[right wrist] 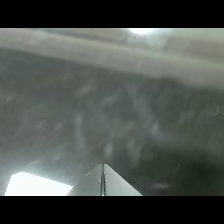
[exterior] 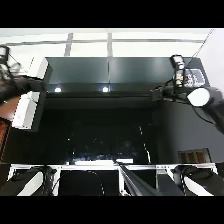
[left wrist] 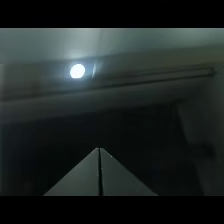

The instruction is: Fold the box and place the chain.

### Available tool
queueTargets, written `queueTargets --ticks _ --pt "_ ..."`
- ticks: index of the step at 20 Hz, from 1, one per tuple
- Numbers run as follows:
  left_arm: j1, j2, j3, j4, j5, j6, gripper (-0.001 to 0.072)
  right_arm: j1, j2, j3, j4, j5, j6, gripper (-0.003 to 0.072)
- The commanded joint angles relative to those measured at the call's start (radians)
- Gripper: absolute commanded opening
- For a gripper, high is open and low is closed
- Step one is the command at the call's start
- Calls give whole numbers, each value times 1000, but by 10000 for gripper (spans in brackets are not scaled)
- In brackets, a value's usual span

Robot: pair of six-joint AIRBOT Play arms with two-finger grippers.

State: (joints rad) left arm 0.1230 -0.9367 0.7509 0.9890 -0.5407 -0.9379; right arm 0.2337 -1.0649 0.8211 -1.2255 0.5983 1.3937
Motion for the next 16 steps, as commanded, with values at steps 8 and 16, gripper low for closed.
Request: queueTargets --ticks 8,16 --pt "-136 74 -176 -6 271 -36 28 35 -116 -38 -163 -154 -29 16" --pt "-136 74 -176 -6 271 -36 28 35 -116 -38 -163 -154 -29 16"
